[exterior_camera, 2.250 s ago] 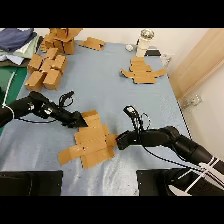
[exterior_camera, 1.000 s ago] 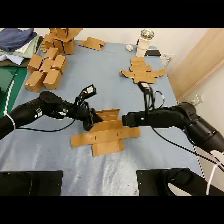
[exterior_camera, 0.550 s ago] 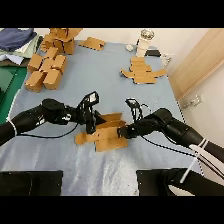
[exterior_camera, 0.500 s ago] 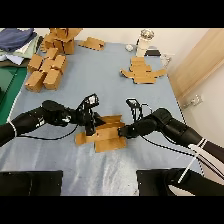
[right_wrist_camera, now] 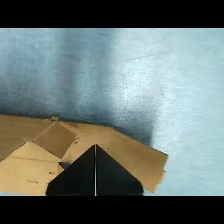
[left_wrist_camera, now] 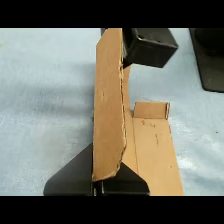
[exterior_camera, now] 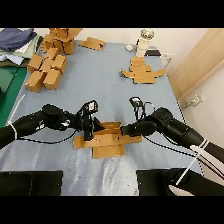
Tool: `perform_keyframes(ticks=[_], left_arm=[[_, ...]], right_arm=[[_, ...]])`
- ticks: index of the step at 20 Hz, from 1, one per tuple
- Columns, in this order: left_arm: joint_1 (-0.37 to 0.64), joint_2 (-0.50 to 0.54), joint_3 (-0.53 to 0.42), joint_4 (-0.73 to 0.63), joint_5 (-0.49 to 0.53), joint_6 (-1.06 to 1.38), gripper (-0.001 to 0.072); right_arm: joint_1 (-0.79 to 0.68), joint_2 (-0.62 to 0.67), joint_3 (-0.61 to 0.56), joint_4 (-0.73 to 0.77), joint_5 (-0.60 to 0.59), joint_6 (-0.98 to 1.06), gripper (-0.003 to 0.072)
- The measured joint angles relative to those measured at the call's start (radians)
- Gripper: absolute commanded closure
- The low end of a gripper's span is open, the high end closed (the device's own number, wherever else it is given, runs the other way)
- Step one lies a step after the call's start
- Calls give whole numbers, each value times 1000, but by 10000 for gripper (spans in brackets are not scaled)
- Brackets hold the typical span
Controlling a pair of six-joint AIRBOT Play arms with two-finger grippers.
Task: Fold the box.
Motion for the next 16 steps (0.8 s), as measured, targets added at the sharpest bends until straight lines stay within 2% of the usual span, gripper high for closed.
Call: perform_keyframes(ticks=[6,16], left_arm=[[0,-23,-2,0,-35,10,698],[0,-62,-11,6,-56,8,698]], right_arm=[[1,63,0,-121,-20,96,683],[1,77,0,-158,-14,122,683]])
